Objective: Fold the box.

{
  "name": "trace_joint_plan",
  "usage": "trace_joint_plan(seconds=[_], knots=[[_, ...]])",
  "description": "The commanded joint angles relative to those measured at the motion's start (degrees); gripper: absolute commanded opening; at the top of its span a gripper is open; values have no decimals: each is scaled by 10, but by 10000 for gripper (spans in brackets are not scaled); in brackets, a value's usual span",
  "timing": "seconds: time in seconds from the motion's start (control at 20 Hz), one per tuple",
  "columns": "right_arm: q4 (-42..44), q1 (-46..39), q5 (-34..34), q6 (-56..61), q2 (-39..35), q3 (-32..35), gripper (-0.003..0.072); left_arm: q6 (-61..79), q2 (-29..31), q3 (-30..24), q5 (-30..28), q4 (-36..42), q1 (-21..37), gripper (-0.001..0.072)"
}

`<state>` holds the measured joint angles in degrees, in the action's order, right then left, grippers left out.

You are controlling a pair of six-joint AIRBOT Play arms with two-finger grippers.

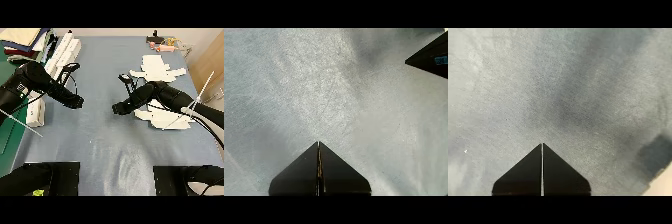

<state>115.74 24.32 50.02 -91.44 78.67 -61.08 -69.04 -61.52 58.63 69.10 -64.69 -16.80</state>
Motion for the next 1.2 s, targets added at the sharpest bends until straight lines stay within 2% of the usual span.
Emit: trace_joint_plan(seconds=[0.0,0.65,0.9,1.0,1.05,1.15], knots=[[0,0,0,0,0,0,3,0,0,0,0,0,0,16],[2,0,0,0,0,0,3,0,0,0,0,0,0,16],[29,2,2,2,3,0,3,0,0,-1,-13,0,0,16],[35,1,37,21,5,-5,3,0,0,-1,-31,6,0,16],[11,-12,83,33,5,-25,11,0,0,-1,-37,12,0,17],[-76,-61,207,76,5,-91,133,0,-2,-1,-51,26,0,18]])
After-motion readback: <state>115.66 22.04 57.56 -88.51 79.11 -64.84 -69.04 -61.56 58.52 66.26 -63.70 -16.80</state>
